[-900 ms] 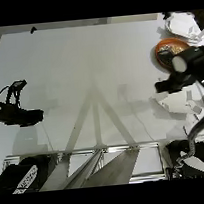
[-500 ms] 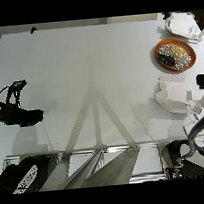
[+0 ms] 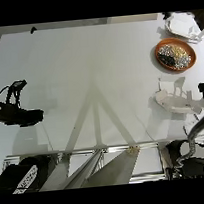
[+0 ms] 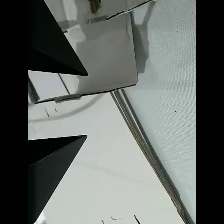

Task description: Fold the box and place the chain.

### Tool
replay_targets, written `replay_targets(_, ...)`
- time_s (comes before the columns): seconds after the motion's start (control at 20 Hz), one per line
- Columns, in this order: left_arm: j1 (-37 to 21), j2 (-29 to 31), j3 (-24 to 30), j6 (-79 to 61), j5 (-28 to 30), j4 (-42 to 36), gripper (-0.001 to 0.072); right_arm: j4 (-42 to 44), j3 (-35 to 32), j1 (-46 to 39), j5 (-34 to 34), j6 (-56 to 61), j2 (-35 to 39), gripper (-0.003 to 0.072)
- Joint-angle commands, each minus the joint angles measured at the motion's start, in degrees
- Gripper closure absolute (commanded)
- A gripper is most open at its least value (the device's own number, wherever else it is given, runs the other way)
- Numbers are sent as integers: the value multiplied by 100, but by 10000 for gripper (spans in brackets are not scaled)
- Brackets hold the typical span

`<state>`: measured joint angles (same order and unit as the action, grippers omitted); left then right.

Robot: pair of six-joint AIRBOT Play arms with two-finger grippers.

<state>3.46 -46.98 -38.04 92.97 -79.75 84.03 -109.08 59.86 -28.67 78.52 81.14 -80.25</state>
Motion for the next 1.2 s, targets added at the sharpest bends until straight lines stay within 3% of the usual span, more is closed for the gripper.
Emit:
replay_targets(0.0, 2, 4, 0, 0, 2, 0, 699, 33, 7, -26, 15, -63, -275, 310)
replay_targets(0.05, 2, 4, 0, 0, 2, 0, 699, 118, 4, -26, 13, -63, -291, 376)
replay_targets(0.15, 2, 4, 0, 0, 2, 0, 699, 234, 4, -26, 74, -68, -293, 655)
replay_targets(0.3, 2, 4, 0, 0, 0, 0, 699, 743, 4, -26, 452, -258, -293, 666)
replay_targets(0.55, 2, 4, 0, 0, 2, 0, 699, 2750, -50, 393, 678, -911, 24, 667)
replay_targets(0.7, 2, 4, 0, 0, 2, 0, 699, 3080, -214, 1211, 98, -964, 758, 667)
replay_targets(0.95, 2, 4, 0, 0, 2, 0, 699, 4323, -743, 2629, -1023, -957, 1950, 667)
replay_targets(1.15, 2, 4, 0, 0, 0, 0, 699, 4481, -1379, 3930, -2098, -431, 2653, 667)
